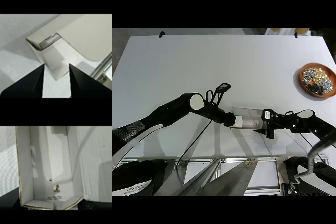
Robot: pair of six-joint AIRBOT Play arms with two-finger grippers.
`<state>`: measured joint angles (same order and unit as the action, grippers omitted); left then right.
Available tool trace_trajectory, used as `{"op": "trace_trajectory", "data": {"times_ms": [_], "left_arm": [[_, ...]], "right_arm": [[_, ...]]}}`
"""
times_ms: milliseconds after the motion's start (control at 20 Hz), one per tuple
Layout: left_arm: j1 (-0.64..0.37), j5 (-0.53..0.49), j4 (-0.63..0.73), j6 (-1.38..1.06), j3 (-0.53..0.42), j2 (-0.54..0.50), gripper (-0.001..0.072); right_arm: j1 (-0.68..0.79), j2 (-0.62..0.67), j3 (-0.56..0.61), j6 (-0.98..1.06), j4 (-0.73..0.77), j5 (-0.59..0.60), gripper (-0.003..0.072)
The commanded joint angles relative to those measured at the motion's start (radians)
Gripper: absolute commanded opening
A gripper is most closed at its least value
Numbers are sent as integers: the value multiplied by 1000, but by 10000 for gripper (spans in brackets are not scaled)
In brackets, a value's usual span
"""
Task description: Fold the box and place the chain.
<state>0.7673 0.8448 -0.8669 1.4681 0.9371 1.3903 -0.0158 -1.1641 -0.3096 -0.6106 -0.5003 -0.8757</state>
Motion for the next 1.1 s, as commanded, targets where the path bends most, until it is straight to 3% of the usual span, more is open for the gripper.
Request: {"op": "trace_trajectory", "data": {"times_ms": [0, 250, 750, 1050], "left_arm": [[24, 1, -97, 116, 40, 18, 348], [63, 30, -198, 267, 85, 42, 348], [133, 233, -376, 496, 259, 154, 346], [150, 271, -435, 595, 301, 195, 341]], "right_arm": [[0, 0, 0, 0, 0, 0, 516], [0, 0, 0, 0, 0, 0, 516], [0, 0, 0, 0, 0, 0, 516], [0, 0, 0, 0, 0, 0, 516]]}}
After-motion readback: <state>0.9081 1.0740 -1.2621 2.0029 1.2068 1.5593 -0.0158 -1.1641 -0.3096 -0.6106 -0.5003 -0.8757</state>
